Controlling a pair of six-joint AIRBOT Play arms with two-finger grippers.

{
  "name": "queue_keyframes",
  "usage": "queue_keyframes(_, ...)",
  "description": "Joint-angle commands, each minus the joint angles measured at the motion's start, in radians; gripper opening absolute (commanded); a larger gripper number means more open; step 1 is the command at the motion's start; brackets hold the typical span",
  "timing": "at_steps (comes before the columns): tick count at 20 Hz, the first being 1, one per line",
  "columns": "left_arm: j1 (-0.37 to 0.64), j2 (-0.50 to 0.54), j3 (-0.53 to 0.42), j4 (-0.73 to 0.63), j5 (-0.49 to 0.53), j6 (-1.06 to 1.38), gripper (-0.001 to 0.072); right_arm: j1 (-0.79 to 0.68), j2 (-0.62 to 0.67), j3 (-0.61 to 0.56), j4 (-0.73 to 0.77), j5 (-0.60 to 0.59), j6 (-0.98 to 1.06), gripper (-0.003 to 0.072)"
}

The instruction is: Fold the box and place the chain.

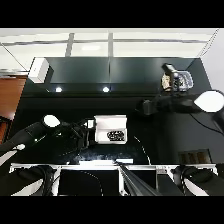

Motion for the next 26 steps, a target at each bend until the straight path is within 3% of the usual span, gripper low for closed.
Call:
queue_keyframes(1, 0.000, -0.001, 0.001, 0.001, 0.000, 0.000, 0.0289, 0.045, -0.196, 0.088, 0.008, -0.056, -0.057, 0.0720)
queue_keyframes(4, 0.000, -0.001, 0.001, 0.001, 0.000, 0.000, 0.0290, 0.045, -0.341, 0.155, 0.081, 0.064, -0.268, 0.0720)
queue_keyframes(7, 0.000, -0.001, 0.001, 0.001, 0.000, 0.000, 0.0290, 0.045, -0.349, 0.158, 0.204, 0.167, -0.656, 0.0720)
queue_keyframes(9, 0.000, -0.001, 0.001, 0.001, 0.000, 0.000, 0.0290, 0.045, -0.331, 0.158, 0.200, 0.182, -0.795, 0.0720)
queue_keyframes(14, 0.000, -0.001, 0.001, 0.001, 0.000, 0.000, 0.0291, 0.045, -0.272, 0.146, 0.201, 0.237, -0.821, 0.0720)
queue_keyframes(17, 0.000, -0.001, 0.001, 0.001, 0.000, 0.000, 0.0292, 0.048, -0.246, 0.067, 0.203, 0.270, -0.819, 0.0720)
queue_keyframes(21, 0.000, -0.001, 0.001, 0.001, 0.000, 0.000, 0.0292, 0.082, -0.184, -0.010, 0.217, 0.148, -0.887, 0.0720)
queue_keyframes(26, 0.000, -0.001, 0.001, 0.001, 0.000, 0.000, 0.0291, 0.147, -0.182, -0.023, 0.193, 0.182, -0.930, 0.0720)
